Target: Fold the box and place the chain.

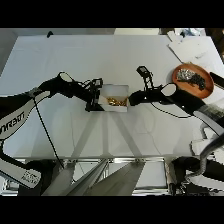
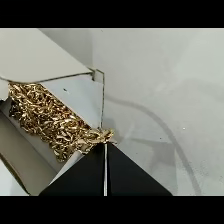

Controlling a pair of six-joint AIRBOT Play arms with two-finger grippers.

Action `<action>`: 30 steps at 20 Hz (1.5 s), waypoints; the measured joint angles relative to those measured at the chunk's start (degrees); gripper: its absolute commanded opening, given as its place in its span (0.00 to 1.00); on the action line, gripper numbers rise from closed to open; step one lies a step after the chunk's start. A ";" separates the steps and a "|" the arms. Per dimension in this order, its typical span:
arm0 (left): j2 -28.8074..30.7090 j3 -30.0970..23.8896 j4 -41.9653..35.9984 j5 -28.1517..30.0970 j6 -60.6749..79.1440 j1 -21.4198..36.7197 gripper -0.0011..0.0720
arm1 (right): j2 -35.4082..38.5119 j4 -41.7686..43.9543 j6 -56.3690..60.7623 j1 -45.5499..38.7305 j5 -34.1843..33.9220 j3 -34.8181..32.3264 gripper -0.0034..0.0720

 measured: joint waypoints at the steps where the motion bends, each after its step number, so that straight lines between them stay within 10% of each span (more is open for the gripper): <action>1: 0.00 0.00 -0.02 0.00 -0.04 0.00 0.30 | 0.35 0.15 -0.11 0.00 0.22 0.00 0.06; 21: 0.00 0.00 -0.02 0.00 -0.04 0.00 0.30 | 8.26 -0.42 0.11 0.09 8.50 1.46 0.06; 30: 0.00 0.00 -0.02 0.00 -0.02 0.00 0.30 | -0.55 -8.09 7.45 0.02 23.69 27.78 0.06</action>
